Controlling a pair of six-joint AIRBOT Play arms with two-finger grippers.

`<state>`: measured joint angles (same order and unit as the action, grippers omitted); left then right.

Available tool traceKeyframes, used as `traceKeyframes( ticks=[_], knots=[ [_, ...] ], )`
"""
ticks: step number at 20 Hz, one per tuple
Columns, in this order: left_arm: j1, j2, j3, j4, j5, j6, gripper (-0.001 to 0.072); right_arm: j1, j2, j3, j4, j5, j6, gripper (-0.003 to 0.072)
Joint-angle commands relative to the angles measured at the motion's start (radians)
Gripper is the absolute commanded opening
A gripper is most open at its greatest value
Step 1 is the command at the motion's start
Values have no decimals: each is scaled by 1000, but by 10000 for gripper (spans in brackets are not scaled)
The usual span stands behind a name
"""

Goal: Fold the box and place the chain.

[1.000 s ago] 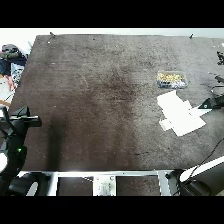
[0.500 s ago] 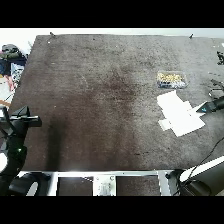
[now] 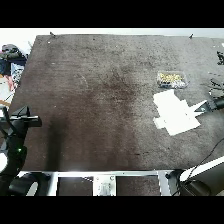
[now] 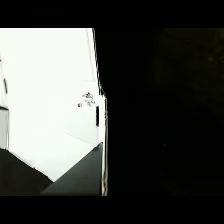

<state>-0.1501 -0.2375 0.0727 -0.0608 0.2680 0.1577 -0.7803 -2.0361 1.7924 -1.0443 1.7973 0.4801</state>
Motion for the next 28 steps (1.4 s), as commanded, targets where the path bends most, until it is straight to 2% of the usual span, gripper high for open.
traceKeyframes(
  ticks=[1,7,10,13,17,18,20,23,28],
  knots=[
    [0,0,0,1,0,0,11,-13,27,-77,121,13,59,10],
    [0,0,0,0,1,0,11,42,169,-464,404,-10,32,9],
    [0,0,0,1,2,0,11,155,254,-649,479,-205,35,8],
    [0,0,0,0,1,0,11,353,307,-761,596,-344,37,8],
    [0,0,0,1,1,0,11,599,369,-772,778,-647,98,8],
    [0,0,0,0,1,0,11,646,386,-771,789,-718,97,8],
    [0,0,0,1,0,0,11,719,405,-769,711,-904,107,8],
    [0,0,0,8,30,0,11,764,411,-768,719,-925,138,8],
    [0,0,0,6,-172,0,11,814,410,-768,711,-991,137,8]
  ],
)
